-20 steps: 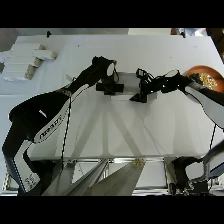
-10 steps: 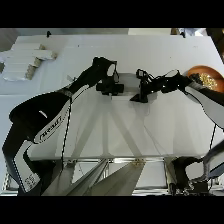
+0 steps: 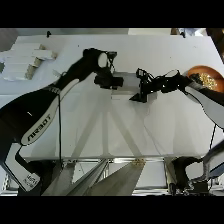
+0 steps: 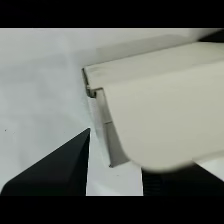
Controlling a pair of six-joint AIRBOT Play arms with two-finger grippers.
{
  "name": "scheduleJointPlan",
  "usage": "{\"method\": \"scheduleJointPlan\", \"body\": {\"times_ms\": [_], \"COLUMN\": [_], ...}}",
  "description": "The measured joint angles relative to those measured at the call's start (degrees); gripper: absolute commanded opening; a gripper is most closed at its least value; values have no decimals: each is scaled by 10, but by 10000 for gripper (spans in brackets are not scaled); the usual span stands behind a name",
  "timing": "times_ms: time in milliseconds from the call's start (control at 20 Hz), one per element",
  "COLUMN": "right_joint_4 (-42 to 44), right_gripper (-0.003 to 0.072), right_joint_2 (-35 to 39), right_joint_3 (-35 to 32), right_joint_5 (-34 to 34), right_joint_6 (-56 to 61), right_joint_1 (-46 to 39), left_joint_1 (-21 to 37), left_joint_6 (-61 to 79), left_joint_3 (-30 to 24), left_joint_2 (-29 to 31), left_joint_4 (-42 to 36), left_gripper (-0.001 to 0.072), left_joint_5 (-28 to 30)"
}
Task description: Fold the box and place the chain.
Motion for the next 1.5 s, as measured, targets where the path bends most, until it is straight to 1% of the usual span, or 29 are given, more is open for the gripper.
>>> {"method": "scheduleJointPlan", "body": {"times_ms": [200, 450, 600, 700, 750, 800, 900, 1000, 1250, 1500], "right_joint_4": [-1, -1, -1, -1, -1, -1, -1, -1, -1, -1], "right_gripper": [493, 493, 493, 493, 493, 493, 493, 493, 493, 493], "right_joint_2": [0, 0, 0, 0, 0, 0, 0, 0, 0, 0], "right_joint_3": [0, 0, 0, 0, 0, 0, 0, 0, 0, 0], "right_joint_5": [1, 1, 2, 2, 2, 2, 2, 2, 2, 2], "right_joint_6": [-1, -1, -1, -1, -1, -1, -1, -1, -1, -1], "right_joint_1": [0, 0, 0, 0, 0, 0, 0, 0, 0, 0], "left_joint_1": [53, 116, 154, 181, 194, 203, 213, 215, 194, 170], "left_joint_6": [144, 332, 496, 644, 723, 792, 907, 989, 1153, 1210], "left_joint_3": [0, -12, -34, -58, -73, -87, -117, -142, -182, -192], "left_joint_2": [14, 19, 19, 20, 20, 20, 19, 17, 2, -26], "left_joint_4": [-101, -157, -191, -258, -298, -335, -394, -421, -426, -431], "left_gripper": [353, 355, 359, 510, 629, 700, 701, 701, 702, 702], "left_joint_5": [-1, 6, -5, -19, -28, -32, -36, -33, 5, 41]}}
